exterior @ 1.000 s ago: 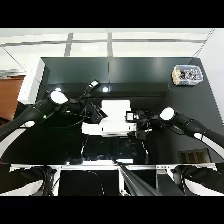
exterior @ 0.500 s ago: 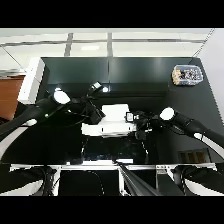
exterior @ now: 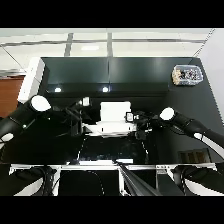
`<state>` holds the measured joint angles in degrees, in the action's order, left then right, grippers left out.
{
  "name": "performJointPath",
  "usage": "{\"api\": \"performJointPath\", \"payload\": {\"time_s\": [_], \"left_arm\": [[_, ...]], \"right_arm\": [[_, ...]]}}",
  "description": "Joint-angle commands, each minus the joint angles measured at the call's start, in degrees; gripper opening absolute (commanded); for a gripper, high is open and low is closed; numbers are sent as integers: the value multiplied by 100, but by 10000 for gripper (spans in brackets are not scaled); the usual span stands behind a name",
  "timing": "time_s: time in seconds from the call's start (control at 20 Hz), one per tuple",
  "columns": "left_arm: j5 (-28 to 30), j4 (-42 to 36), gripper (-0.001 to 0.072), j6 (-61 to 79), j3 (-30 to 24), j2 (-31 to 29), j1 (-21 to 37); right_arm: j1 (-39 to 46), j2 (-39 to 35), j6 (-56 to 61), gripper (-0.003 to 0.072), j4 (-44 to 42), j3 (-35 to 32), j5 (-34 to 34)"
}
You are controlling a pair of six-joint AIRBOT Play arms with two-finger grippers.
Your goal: Fold the box and place the chain.
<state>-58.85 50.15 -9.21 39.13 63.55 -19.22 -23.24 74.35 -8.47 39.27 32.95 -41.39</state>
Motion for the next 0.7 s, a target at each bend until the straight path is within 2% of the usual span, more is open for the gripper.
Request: {"api": "performJointPath", "payload": {"time_s": [0.0,0.1,0.2,0.45,0.55,0.6,0.65], "left_arm": [[1078,345,707,1104,-328,-79,-348],[1333,295,706,1102,-317,11,-444],[1067,72,706,1110,-319,197,-459],[1025,-1023,706,1217,-319,610,-487],[1038,-1019,705,1231,-317,734,-562],[1023,-1027,684,1226,-317,765,-564],[1019,-1019,613,1226,-317,767,-560]], "right_arm": [[-7,4,7,130,-7,-2,2],[-7,4,7,130,-7,-2,2],[-7,4,7,130,-4,-2,2],[-7,4,9,130,-7,-2,2],[-7,4,7,130,-7,-2,2],[-7,4,9,130,-7,-2,2],[-7,4,7,130,-7,-2,2]]}}
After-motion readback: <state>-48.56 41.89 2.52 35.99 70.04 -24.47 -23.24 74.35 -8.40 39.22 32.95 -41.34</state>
